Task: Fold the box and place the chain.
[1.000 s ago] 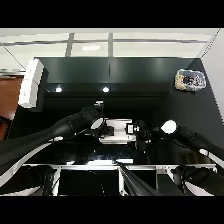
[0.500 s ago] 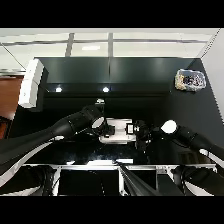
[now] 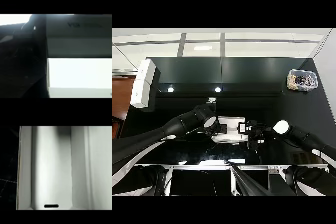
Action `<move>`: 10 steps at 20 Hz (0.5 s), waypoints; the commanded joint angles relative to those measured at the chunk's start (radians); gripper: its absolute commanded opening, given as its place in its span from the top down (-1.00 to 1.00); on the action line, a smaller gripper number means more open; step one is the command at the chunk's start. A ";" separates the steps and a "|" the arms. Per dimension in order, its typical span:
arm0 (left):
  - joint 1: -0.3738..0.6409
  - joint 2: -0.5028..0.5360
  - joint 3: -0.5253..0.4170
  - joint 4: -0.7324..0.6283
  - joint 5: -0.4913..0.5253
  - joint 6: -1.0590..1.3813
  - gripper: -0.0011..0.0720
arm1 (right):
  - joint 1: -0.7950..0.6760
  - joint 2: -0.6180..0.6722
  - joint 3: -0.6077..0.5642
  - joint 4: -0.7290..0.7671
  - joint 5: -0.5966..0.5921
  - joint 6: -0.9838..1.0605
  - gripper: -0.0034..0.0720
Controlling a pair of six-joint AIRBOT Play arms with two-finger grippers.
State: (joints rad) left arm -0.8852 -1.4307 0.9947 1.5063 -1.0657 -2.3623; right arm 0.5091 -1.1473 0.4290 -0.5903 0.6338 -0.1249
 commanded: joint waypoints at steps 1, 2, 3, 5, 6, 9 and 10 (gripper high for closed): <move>0.000 0.000 0.000 0.004 -0.010 -0.002 0.90 | 0.000 0.037 0.003 -0.061 0.005 0.100 -0.89; 0.000 0.000 0.000 0.004 -0.011 -0.002 0.90 | -0.001 0.064 0.008 -0.105 0.023 0.124 -0.89; 0.000 0.000 0.000 0.004 -0.011 -0.002 0.90 | -0.001 0.096 0.009 -0.144 0.031 0.139 -0.88; 0.000 0.000 0.000 0.005 -0.011 -0.002 0.90 | -0.001 0.165 0.011 -0.246 0.047 0.180 -0.88; 0.000 0.000 0.000 0.005 -0.010 -0.002 0.90 | -0.002 0.191 0.011 -0.289 0.056 0.198 -0.88; 0.000 0.000 0.000 0.005 -0.010 0.002 0.90 | -0.002 0.209 0.011 -0.297 0.096 0.201 -0.88; 0.000 0.000 0.000 0.005 -0.010 0.002 0.90 | -0.002 0.209 0.011 -0.294 0.100 0.201 -0.88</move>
